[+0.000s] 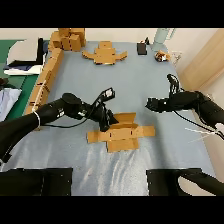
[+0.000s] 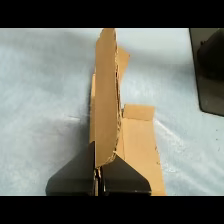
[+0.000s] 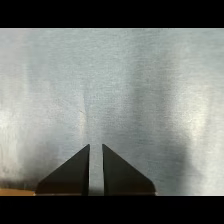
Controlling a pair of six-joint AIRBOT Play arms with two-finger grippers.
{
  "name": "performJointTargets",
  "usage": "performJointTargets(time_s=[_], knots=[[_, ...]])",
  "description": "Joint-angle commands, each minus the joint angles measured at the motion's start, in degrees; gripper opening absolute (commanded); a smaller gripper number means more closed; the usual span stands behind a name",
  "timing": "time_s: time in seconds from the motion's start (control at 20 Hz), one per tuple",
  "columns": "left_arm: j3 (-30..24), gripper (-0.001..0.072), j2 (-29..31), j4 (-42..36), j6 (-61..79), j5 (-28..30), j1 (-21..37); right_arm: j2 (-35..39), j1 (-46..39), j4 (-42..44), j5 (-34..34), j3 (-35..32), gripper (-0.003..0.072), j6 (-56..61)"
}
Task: Fold the box.
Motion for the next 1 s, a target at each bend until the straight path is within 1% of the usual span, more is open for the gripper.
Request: performJointTargets(time_s=[0.0, 0.05, 0.15, 0.5, 0.9, 0.95], knots=[[-2.14, 0.0007, 0.39, -0.98, 6.6, 4.33, -3.48, -0.39, 0.2, 0.63, 0.87, -0.07, 0.0122, 0.33], [-2.45, 0.0007, 0.37, -0.98, 6.67, 5.33, -4.44, -0.52, 0.2, 0.66, 0.83, -0.07, 0.0122, 0.33], [-3.02, 0.0008, 0.33, -1.01, 6.62, 5.42, -5.11, -0.55, 0.2, 0.68, 0.85, -0.07, 0.0122, 0.33], [-3.85, 0.0009, -0.04, -2.8, 6.43, 5.16, -3.19, -0.55, 0.2, 1.33, 0.83, -0.07, 0.0122, 0.28], [-5.27, 0.0012, -0.04, -2.82, 4.44, 2.16, -3.15, -0.55, 0.2, 1.53, 0.72, -0.07, 0.0122, 0.31], [-5.27, 0.0012, -0.04, -2.78, 4.44, 2.21, -3.13, -0.55, 0.2, 1.49, 0.52, -0.07, 0.0035, 0.31]])
